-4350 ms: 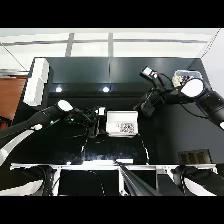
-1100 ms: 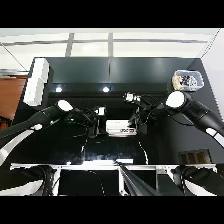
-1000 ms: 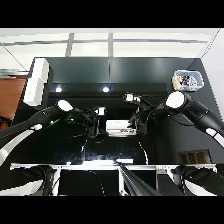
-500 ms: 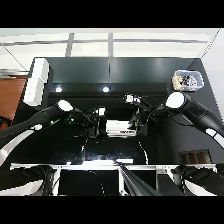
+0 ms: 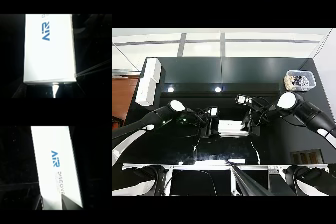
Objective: Fold the box and place the chain.
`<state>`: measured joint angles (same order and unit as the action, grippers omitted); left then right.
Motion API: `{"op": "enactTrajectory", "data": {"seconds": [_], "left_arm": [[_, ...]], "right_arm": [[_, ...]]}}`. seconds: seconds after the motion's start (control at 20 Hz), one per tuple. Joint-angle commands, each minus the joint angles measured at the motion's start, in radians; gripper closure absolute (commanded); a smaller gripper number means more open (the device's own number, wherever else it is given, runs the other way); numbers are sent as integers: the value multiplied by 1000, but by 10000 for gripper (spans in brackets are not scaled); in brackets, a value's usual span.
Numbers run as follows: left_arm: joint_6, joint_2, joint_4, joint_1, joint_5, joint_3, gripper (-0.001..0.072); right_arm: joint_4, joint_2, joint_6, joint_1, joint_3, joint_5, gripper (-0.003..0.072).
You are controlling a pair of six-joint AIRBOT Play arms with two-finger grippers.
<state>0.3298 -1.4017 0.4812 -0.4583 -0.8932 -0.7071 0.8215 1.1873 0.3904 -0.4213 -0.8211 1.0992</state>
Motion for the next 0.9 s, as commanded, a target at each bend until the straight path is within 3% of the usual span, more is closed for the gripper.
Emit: {"op": "enactTrajectory", "data": {"seconds": [0.0, 0.6, 0.85], "left_arm": [[0, -1, 0, 0, -1, -1, 215], [0, -1, 0, 0, -1, -1, 216], [0, -1, 0, 0, -1, -1, 215]], "right_arm": [[-2, 0, -1, 0, 2, 0, 367], [39, 2, 11, 0, 30, -29, 366], [35, -88, 165, 38, -24, 54, 366]]}}
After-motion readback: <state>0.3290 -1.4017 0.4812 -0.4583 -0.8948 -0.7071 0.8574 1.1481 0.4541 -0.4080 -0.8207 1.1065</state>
